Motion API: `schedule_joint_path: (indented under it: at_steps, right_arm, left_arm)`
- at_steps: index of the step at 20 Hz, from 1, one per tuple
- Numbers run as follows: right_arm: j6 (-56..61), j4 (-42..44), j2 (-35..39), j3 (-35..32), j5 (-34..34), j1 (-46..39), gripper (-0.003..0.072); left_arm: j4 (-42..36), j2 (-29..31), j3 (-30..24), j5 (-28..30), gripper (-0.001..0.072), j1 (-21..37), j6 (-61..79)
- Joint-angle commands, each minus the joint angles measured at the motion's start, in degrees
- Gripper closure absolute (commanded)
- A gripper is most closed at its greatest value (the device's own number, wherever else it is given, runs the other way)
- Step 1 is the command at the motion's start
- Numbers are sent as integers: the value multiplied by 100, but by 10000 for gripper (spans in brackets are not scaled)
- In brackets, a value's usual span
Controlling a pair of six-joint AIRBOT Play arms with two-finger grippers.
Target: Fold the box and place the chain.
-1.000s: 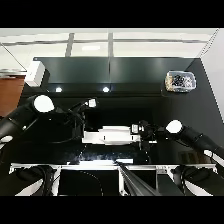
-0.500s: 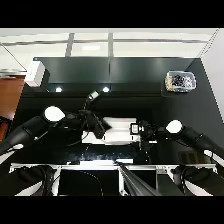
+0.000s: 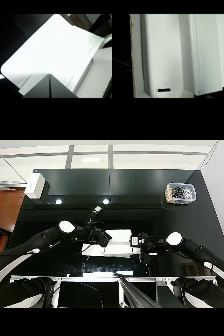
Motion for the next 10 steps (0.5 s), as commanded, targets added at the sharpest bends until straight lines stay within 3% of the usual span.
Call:
schedule_joint_path:
  at_steps: [1, 5, 7, 9, 10]
  right_arm:
    - [11, 13, 2, -2, -9, 2, 253]
    - [11, 13, 2, -2, -9, 2, 253]
    - [11, 13, 2, -2, -9, 2, 253]
    - [11, 13, 2, -2, -9, 2, 253]
    - [13, 13, 2, -2, -9, 2, 253]
  left_arm:
    - [566, 199, 208, -352, 687, 188, 96]
    - [2500, 1604, 354, -831, 685, 883, -581]
    - [2953, 2188, 339, -1891, 683, 1416, -822]
    - [2953, 2404, 199, -2857, 675, 1812, -76]
    - [2951, 2389, 46, -3084, 414, 1869, 444]
